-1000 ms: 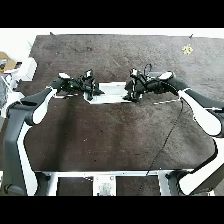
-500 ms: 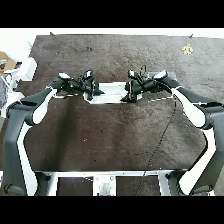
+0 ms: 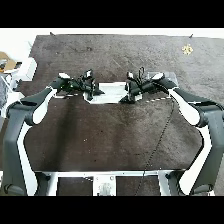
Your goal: Fold the box and place the chain.
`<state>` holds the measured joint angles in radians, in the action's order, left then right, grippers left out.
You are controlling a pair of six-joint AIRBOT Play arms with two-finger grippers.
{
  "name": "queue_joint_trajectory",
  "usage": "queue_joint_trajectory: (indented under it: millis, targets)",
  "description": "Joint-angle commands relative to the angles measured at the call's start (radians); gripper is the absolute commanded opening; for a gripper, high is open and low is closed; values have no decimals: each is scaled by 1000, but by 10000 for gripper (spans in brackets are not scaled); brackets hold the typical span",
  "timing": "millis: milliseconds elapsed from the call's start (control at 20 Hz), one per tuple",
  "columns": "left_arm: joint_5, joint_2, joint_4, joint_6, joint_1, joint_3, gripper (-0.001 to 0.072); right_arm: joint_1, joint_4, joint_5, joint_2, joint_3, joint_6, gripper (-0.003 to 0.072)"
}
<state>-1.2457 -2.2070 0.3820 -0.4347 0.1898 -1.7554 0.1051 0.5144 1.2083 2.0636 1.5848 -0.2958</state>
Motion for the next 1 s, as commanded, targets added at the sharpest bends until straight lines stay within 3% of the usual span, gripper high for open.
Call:
queue_joint_trajectory:
  millis: [0, 250, 300, 450, 500, 550, 850, 950]
  targets:
    - [1, -1, 0, 0, -1, 0, 10, 2, -2, 7, 11, 6, -7, 660]
    - [1, -1, 0, 0, -1, 0, 10, 2, -2, 8, 14, 6, -23, 655]
    - [0, -1, 0, 0, -1, 0, 10, 2, -2, 8, 14, 6, -23, 598]
    - [0, -1, 0, 0, -1, 0, 10, 2, -1, 8, 14, 6, -23, 599]
    - [0, -1, 0, 0, -1, 0, 10, 2, -2, 8, 15, 6, -23, 602]
    - [1, -1, 0, 0, -1, 0, 10, 2, -2, 8, 16, 6, -23, 677]
    - [0, -1, 0, 0, -1, 0, 10, 2, -2, 5, 25, 6, -27, 670]
    - [0, -1, 0, 0, -1, 0, 10, 3, -1, 4, 25, 6, -45, 599]
